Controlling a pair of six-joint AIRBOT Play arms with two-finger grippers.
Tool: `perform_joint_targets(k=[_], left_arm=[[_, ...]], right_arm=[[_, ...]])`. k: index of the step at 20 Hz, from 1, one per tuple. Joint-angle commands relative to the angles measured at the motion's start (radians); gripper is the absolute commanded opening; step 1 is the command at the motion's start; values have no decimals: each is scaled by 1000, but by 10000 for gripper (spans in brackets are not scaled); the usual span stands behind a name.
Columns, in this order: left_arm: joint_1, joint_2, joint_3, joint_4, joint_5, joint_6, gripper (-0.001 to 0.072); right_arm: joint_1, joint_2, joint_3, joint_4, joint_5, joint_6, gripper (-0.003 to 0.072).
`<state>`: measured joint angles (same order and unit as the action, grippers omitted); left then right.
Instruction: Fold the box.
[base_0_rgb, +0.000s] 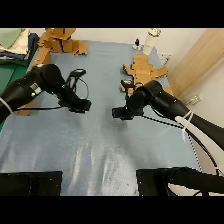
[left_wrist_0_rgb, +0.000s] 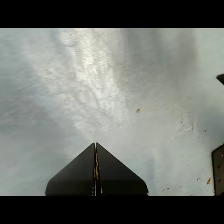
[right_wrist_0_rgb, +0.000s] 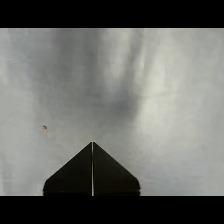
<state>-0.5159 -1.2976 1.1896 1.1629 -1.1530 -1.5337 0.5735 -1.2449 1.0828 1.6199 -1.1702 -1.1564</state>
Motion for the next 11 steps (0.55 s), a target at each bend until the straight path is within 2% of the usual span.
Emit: perform_joint_targets(k=[1, 4, 11], left_arm=[[-95, -62, 0, -13, 69, -40, 11], [-95, -63, 0, -15, 83, -38, 12], [-95, -63, 0, -16, 85, -38, 12]], right_arm=[[0, -75, 110, 23, -23, -49, 4], [0, -74, 123, 29, -63, -48, 3], [0, -75, 123, 30, -65, -49, 3]])
